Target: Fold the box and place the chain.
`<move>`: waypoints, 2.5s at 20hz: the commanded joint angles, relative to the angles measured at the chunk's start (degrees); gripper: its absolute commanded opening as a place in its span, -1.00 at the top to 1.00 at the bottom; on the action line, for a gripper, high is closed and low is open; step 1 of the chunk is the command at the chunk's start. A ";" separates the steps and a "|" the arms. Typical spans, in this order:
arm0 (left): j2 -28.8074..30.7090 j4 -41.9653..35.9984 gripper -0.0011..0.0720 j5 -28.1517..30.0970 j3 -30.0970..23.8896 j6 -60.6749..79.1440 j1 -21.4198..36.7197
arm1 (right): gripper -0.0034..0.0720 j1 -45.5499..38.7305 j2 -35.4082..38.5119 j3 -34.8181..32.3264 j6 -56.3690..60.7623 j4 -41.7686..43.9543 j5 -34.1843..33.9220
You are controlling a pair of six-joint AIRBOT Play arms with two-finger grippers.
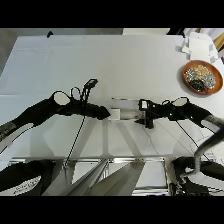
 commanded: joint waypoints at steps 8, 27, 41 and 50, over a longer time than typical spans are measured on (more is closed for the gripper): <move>0.42 10.69 -0.17 -0.09 4.72 -10.93 -1.46 | -0.13 0.04 0.02 0.00 0.02 0.02 0.00; -4.20 18.51 -0.23 -1.38 9.20 -22.80 -6.84 | -0.13 0.04 0.02 0.00 0.02 0.02 0.00; -7.10 21.94 -0.23 -1.95 13.38 -30.80 -8.66 | -0.13 0.04 0.02 0.00 0.02 0.02 0.00; -7.80 25.53 -0.23 -1.86 14.88 -37.81 -10.49 | -0.13 0.04 0.02 0.00 0.02 0.02 0.00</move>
